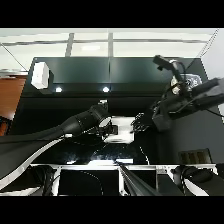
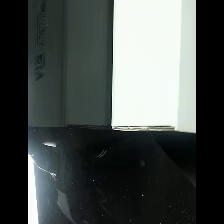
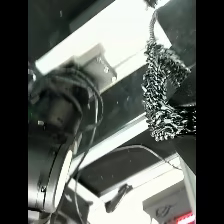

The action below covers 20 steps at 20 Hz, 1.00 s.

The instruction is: Fold the box and place the chain.

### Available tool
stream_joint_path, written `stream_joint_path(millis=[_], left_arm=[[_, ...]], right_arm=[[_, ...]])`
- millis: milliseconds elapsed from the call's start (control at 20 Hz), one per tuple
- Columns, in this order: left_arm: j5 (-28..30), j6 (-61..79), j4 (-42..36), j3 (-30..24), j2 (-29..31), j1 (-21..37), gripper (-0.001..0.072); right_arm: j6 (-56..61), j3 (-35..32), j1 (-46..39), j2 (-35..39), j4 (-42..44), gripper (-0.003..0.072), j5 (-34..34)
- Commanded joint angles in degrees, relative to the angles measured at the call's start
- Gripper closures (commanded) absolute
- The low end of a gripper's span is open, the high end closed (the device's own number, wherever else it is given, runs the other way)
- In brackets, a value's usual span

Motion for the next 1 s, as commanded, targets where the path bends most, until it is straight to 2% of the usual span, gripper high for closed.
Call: stream_joint_path(millis=[0, 250, 400, 500, 550, 650, 750, 800, 850, 950], left_arm=[[0.0, 0.0, 0.0, 0.02, -0.02, 0.02, 0.0682], [0.02, 0.0, 0.0, 0.02, -0.02, 0.02, 0.0682], [0.04, 0.0, 0.0, 0.02, -0.02, 0.02, 0.0682], [0.0, 0.0, 0.0, 0.02, -0.02, 0.02, 0.0682], [0.0, 0.0, 0.0, 0.02, -0.02, 0.02, 0.0682], [0.0, 0.0, 0.0, 0.02, -0.02, 0.02, 0.0682], [0.02, 0.0, 0.0, 0.02, -0.02, 0.02, 0.0682], [0.02, 0.0, 0.0, 0.02, -0.02, 0.02, 0.0682], [0.02, 0.0, 0.0, 0.02, -0.02, 0.02, 0.0682], [0.02, 0.0, 0.0, 0.02, -0.02, 0.02, 0.0682]], right_arm=[[-0.98, -1.03, 2.47, -3.52, 1.36, 0.0652, -3.19], [-0.31, -7.21, 3.78, -6.16, -5.55, 0.0652, -6.49], [-0.28, -12.7, 5.35, -6.49, -4.59, 0.0652, -16.48], [-0.33, -14.32, 7.78, -7.8, -2.51, 0.0653, -23.82], [-0.33, -14.32, 8.87, -8.68, -2.29, 0.0652, -25.38], [-0.33, -14.32, 9.29, -9.4, -2.4, 0.0652, -25.97], [-0.31, -14.32, 7.26, -9.33, -3.19, 0.0638, -23.02], [-0.31, -14.32, 5.64, -9.33, -3.19, 0.0335, -20.7], [-0.33, -14.32, 3.43, -9.09, -3.48, 0.0163, -17.77], [-2.16, -14.32, -2.19, -7.45, -5.44, 0.0169, -10.64]])
